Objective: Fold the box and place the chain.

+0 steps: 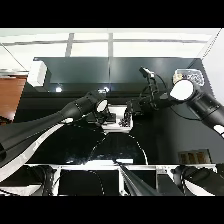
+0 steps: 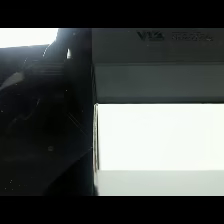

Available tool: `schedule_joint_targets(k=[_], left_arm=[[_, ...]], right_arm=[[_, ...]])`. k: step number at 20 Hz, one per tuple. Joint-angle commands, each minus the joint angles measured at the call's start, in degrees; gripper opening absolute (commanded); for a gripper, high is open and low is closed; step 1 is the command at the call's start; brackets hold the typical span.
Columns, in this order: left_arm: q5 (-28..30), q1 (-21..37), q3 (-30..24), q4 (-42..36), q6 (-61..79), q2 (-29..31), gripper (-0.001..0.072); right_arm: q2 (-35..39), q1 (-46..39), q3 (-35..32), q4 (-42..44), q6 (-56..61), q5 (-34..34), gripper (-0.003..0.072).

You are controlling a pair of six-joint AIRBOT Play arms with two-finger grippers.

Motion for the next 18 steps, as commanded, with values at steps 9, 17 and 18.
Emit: schedule_joint_targets(k=[9, 17, 18], left_arm=[[0.22, 0.04, 0.02, -0.02, 0.00, 0.02, 0.0026], [-0.72, 0.22, 0.20, -0.79, -0.57, 0.07, 0.0028], [-0.94, 0.24, 0.35, -1.03, -0.55, 0.04, 0.0028]], right_arm=[[8.17, -11.28, -2.86, -24.26, -1.57, 16.98, 0.0281], [12.37, -15.28, -3.61, -32.11, 1.11, 12.15, 0.0281], [12.37, -15.26, -3.61, -31.50, 1.09, 11.39, 0.0280]])
